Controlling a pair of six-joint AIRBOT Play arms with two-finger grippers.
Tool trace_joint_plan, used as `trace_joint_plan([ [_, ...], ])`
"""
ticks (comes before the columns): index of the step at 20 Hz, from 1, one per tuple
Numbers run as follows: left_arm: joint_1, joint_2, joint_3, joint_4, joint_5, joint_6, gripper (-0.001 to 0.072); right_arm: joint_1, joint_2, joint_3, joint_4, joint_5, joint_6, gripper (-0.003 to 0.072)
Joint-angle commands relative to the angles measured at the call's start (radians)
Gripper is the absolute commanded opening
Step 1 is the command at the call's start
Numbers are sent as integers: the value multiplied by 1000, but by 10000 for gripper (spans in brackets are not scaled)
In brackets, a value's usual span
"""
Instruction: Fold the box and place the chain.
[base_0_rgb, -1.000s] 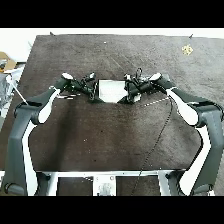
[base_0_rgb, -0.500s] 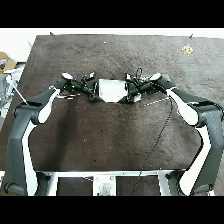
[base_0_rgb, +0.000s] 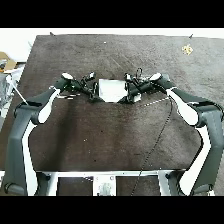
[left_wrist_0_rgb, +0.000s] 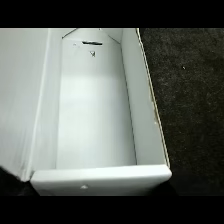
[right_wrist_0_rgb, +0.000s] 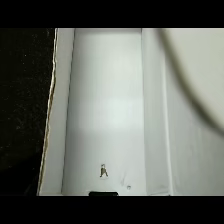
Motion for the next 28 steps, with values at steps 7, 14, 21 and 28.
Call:
trace_joint_plan([
  [7,0,0,0,-12,-1,0,464,1,0,0,0,2,0,442],
  [14,0,0,0,-13,-1,0,464,1,0,0,0,2,0,442],
  [21,0,0,0,-1,2,3,464,2,9,1,3,25,0,471],
  [28,0,0,0,-2,2,3,464,2,68,3,-85,23,4,687],
])
